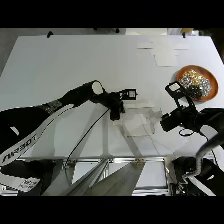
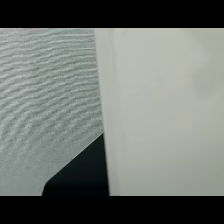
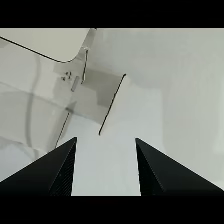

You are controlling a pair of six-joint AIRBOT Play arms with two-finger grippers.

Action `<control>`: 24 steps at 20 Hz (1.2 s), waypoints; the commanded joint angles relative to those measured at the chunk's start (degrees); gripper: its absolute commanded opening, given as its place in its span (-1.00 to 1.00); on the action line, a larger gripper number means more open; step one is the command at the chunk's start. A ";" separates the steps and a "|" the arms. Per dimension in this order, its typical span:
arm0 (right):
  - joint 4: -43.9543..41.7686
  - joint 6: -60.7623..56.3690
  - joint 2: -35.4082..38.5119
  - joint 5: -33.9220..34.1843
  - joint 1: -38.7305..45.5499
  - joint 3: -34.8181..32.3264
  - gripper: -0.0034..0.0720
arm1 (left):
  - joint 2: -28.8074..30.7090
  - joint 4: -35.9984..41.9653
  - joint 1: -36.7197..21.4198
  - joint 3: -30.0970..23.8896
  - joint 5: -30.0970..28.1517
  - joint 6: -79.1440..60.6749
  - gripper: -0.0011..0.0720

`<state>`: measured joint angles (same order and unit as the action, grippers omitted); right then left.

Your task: Fold the box and place the chain.

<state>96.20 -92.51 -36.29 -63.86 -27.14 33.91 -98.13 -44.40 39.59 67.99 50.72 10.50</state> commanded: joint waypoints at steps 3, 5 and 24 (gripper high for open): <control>-0.02 3.50 0.02 0.02 -0.07 0.04 0.17 | -0.02 0.00 0.13 -0.02 0.50 -0.02 -0.95; -0.07 8.04 0.02 0.37 -0.07 0.04 0.13 | -0.02 -0.02 0.13 -0.02 0.48 -0.02 -0.95; -1.14 13.22 0.02 2.34 -0.07 0.04 -0.07 | 0.59 -0.85 -0.13 0.07 5.03 -5.57 -0.96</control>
